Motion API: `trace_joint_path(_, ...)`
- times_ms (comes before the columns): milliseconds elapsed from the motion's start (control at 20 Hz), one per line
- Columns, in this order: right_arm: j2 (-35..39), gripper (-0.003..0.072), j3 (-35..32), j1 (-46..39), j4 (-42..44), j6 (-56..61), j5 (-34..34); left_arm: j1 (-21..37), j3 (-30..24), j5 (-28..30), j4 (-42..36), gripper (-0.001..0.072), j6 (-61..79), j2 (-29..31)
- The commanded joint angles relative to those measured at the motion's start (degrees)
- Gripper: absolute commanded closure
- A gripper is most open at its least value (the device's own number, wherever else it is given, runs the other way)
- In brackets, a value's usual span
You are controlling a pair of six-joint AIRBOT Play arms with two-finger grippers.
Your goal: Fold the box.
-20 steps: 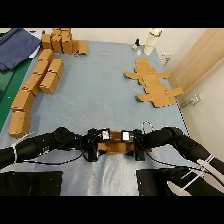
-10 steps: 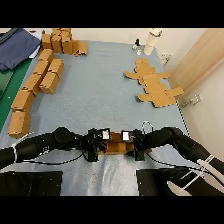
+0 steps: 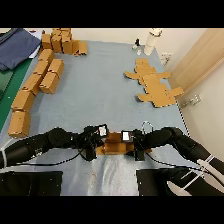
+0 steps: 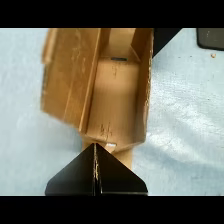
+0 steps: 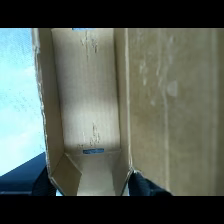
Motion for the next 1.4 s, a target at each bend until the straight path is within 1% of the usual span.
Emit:
trace_joint_path(0, 0.02, 0.0174, 0.00, 0.02, -0.04, 0.00, 0.00, 2.45, -0.70, -1.64, 20.20, 0.0696, -25.14, 5.35)
trace_joint_path(100, 0.02, 0.0174, 0.00, 0.02, -0.04, 0.02, 0.02, 5.16, -0.70, -7.04, 36.87, 0.0696, -44.78, 10.43)
trace_joint_path(200, 0.02, 0.0174, 0.00, 0.02, -0.04, 0.02, 0.02, 8.00, -0.70, -14.32, 48.04, 0.0696, -65.02, 15.80)
trace_joint_path(300, 0.02, 0.0174, 0.00, 0.02, -0.04, 0.02, 0.02, 11.63, -0.72, -22.88, 54.36, 0.0696, -88.48, 19.30)
trace_joint_path(350, 0.02, 0.0174, 0.00, 0.02, -0.04, 0.02, 0.02, 13.62, -0.81, -26.99, 54.23, 0.0696, -96.39, 19.58)
trace_joint_path(400, 0.02, 0.0174, 0.00, 0.02, -0.04, 0.00, 0.00, 15.10, -1.46, -28.94, 51.71, 0.0697, -99.19, 19.50)
trace_joint_path(450, 0.02, 0.0174, 0.00, 0.02, -0.04, 0.00, 0.02, 15.80, -2.47, -28.28, 47.84, 0.0697, -99.34, 19.06)
trace_joint_path(550, 0.02, 0.0174, 0.00, 0.02, -0.04, 0.00, 0.02, 15.52, -4.39, -25.90, 40.46, 0.0697, -98.88, 16.35)
trace_joint_path(600, 0.02, 0.0174, 0.00, 0.02, -0.04, 0.02, 0.02, 15.08, -5.03, -24.94, 37.94, 0.0697, -97.85, 14.25)
trace_joint_path(700, 0.02, 0.0174, 0.00, 0.02, -0.04, 0.02, 0.02, 13.90, -5.22, -21.75, 34.23, 0.0697, -96.10, 10.51)
trace_joint_path(850, 0.02, 0.0174, 0.00, 0.02, -0.04, 0.00, 0.02, 11.87, -5.25, -15.45, 22.34, 0.0698, -89.15, 7.10)
trace_joint_path(1000, 0.02, 0.0174, 0.00, 0.02, -0.04, 0.00, 0.02, 9.60, -5.25, -12.68, 12.46, 0.0698, -83.69, 4.20)
trace_joint_path(1200, 0.02, 0.0174, 0.00, 0.02, -0.04, 0.00, 0.02, 6.97, -5.22, -9.86, 7.89, 0.0698, -83.06, 3.45)
trace_joint_path(1350, 0.02, 0.0174, 0.00, 0.02, -0.04, 0.00, 0.02, 6.10, -5.25, -9.25, 5.42, 0.0698, -82.36, 3.45)
